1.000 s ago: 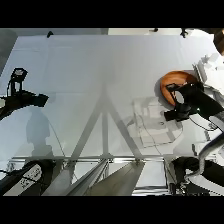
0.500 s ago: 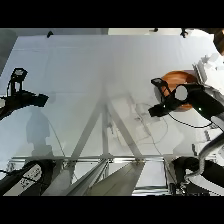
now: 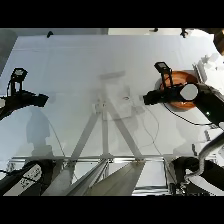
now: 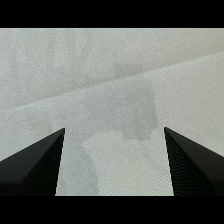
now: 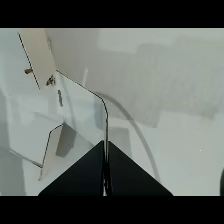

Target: Fold the box and place the chain.

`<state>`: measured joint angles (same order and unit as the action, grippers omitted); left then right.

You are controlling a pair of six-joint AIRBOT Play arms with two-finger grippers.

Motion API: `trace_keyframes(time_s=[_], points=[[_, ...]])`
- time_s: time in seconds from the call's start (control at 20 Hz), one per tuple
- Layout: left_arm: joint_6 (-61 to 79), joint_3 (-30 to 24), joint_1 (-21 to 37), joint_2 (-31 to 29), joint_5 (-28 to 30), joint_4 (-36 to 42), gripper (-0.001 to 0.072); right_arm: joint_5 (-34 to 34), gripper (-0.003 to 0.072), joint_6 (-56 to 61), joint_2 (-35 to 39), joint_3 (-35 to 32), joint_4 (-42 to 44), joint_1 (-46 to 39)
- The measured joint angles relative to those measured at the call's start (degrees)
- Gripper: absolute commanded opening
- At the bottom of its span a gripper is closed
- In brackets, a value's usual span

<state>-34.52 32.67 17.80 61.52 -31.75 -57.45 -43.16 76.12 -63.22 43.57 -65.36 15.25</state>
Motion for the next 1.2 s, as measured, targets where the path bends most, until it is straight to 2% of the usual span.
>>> trace_keyframes(time_s=[0.2, 0.65, 0.8, 1.0, 1.2], points=[[0.0, 0.0, 0.0, 0.0, 0.0, 0.0, 0.0693, 3.3, 0.0003, 1.7, 1.0, -3.0, 1.4, 0.0], [0.0, 0.0, 0.0, 0.0, 0.0, 0.0, 0.0693, 10.4, 0.0004, 2.3, 9.8, -15.1, 6.9, 0.0], [0.0, 0.0, 0.0, 0.0, 0.0, 0.0, 0.0693, 12.4, 0.0005, 1.9, 10.9, -17.1, 8.7, 0.0], [0.0, 0.0, 0.0, 0.0, 0.0, 0.0, 0.0693, 13.0, 0.0005, 0.3, 11.4, -18.0, 9.7, 0.0], [0.0, 0.0, 0.0, 0.0, 0.0, 0.0, 0.0693, 10.5, 0.0005, -3.9, 11.5, -18.3, 9.9, 0.0]])
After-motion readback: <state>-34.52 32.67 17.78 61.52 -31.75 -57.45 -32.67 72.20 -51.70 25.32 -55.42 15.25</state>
